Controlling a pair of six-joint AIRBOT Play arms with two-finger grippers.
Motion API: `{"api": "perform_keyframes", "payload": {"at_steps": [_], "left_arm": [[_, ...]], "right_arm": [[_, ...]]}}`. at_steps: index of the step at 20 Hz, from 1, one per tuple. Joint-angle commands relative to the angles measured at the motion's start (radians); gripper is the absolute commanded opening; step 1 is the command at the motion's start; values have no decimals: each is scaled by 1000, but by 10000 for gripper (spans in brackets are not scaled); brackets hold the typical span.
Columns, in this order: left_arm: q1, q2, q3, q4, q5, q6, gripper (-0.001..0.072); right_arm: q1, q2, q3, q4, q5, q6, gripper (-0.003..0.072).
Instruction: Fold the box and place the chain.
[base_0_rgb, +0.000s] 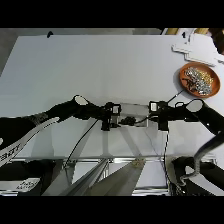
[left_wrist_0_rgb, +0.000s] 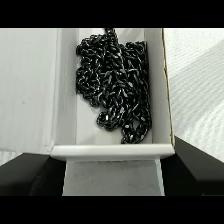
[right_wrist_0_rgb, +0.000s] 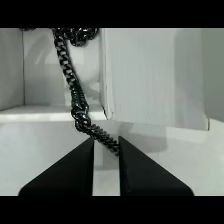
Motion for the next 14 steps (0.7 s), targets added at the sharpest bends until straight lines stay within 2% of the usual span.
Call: {"api": "perform_keyframes", "payload": {"at_steps": [1,4,7,11,14], "left_arm": [[1,0,0,0,0,0,149],[1,0,0,0,0,0,149],[1,0,0,0,0,0,149],[1,0,0,0,0,0,149],[1,0,0,0,0,0,149]], "right_arm": [[1,0,-1,31,48,11,19],[1,75,-1,-6,97,256,18],[32,232,-1,-111,191,514,18],[140,446,7,-174,217,647,18],[195,480,48,-95,201,658,18]]}}
